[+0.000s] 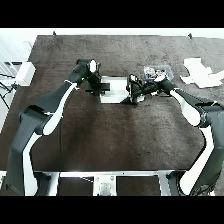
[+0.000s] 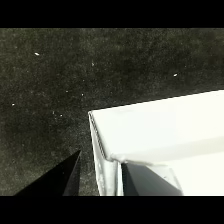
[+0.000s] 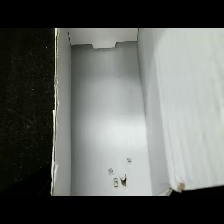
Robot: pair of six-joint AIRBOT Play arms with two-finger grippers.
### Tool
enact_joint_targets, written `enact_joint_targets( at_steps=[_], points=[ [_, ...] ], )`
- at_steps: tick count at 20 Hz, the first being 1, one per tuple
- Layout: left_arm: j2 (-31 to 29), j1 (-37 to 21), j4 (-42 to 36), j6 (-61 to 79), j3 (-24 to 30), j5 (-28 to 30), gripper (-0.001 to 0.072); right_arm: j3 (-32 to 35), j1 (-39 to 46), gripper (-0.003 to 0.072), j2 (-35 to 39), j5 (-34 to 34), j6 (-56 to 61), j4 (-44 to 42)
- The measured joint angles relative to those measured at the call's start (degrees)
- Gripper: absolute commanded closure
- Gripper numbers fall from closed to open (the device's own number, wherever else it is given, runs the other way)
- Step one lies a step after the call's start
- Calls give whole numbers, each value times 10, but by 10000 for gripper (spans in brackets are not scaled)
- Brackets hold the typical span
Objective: Fold the box and place the chain.
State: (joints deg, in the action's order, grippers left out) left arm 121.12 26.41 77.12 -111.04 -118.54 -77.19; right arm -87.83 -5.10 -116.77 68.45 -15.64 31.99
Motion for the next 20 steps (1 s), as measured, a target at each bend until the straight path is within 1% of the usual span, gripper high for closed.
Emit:
enact_joint_targets(
  at_steps=[3, 4, 5, 11, 17, 18, 20],
  points=[
    [0, 1, 0, 0, -1, -1, 425, 0, 0, 185, 0, 0, 0, 0],
    [0, 1, 2, 0, -1, -2, 522, 0, 0, 185, 0, 0, 0, 0],
    [0, 1, 3, 0, -1, -3, 550, 0, 0, 184, 0, 0, 0, 0],
    [3, 2, 4, 1, -1, -4, 551, 0, 0, 185, 0, 0, 0, 0],
    [12, 2, 7, 4, -1, -21, 554, 0, -1, 185, 0, 1, 0, 0],
    [12, 2, 8, 5, -1, -23, 681, 0, -1, 185, 0, 1, 0, 0],
    [13, 2, 12, 8, -1, -27, 688, 0, 0, 185, 0, 6, 1, -5]
  ],
)
